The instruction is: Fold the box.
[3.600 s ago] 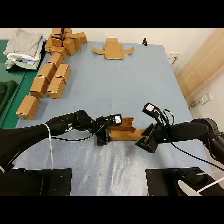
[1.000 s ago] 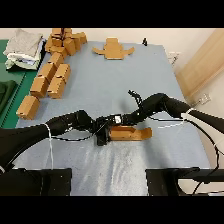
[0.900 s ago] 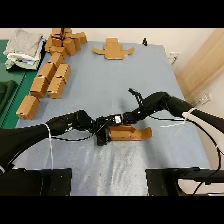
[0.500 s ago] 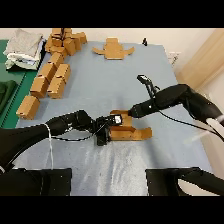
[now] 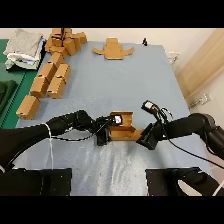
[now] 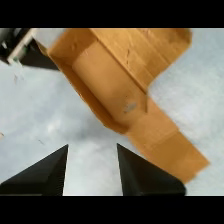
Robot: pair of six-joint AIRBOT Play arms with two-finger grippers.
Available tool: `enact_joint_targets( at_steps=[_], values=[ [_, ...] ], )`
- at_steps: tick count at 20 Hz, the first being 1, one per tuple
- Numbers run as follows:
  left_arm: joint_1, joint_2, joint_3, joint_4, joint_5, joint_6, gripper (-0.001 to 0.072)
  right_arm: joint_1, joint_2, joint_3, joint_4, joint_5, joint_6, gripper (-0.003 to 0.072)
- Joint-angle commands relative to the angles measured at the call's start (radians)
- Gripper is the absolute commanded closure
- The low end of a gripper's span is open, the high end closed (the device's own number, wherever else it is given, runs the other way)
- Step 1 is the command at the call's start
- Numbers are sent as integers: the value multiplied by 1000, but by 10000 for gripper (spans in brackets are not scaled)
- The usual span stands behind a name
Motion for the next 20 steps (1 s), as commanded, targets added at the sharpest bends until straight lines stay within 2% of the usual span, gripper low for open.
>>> enact_joint_targets(
  at_steps=[1,4,7,9,12,13,14,15,16,17,20],
  values=[
    [1,1,0,0,0,0,230,8,23,-56,-151,84,-196,79],
    [1,1,0,0,0,0,230,8,-50,-58,-161,223,-416,78],
    [1,1,0,0,0,0,230,8,-124,-58,-47,332,-618,78],
    [1,1,0,0,0,0,230,8,-155,-58,58,340,-735,79],
    [1,1,0,0,0,0,230,23,-188,-58,90,338,-769,86],
    [1,1,0,0,0,0,230,34,-191,-58,90,338,-769,147],
    [1,1,0,0,0,0,230,45,-191,-58,90,333,-769,333],
    [1,1,0,0,0,0,230,53,-192,-58,90,331,-769,406],
    [1,1,0,0,0,0,230,60,-194,-58,90,333,-769,411],
    [1,1,0,0,0,0,230,64,-195,-58,90,338,-769,467],
    [1,1,0,0,0,0,230,64,-201,-58,115,356,-794,469]
  ],
)
